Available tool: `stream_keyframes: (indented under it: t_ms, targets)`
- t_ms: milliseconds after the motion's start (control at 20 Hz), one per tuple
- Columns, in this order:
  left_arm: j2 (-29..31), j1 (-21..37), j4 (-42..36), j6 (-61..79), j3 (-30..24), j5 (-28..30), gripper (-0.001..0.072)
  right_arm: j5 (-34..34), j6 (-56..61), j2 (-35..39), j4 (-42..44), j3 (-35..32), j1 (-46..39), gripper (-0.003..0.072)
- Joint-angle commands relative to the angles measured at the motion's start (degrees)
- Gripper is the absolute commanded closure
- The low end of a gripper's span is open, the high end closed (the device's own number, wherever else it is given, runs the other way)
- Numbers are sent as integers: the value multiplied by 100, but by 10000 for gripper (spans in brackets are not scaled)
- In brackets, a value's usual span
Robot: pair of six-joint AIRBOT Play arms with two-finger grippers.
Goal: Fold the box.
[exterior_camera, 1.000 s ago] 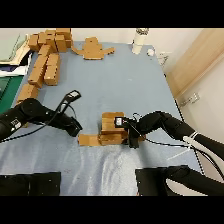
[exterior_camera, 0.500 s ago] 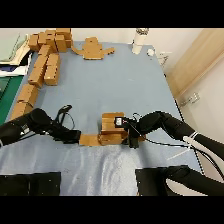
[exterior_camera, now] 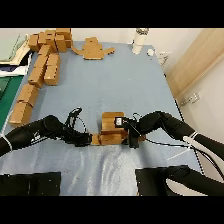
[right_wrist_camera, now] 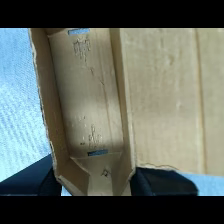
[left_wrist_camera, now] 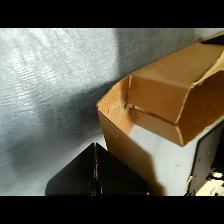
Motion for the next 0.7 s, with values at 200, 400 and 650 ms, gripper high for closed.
stream_keyframes:
  t_ms: [200,400,650]
  targets:
    - [2,-44,-286,184,455,-455,696,2,0,-2,0,2,2,179]
    - [2,-22,-232,151,516,-474,411,2,0,-2,0,2,2,179]
    - [2,278,-229,28,575,-813,411,2,0,-2,2,2,2,179]
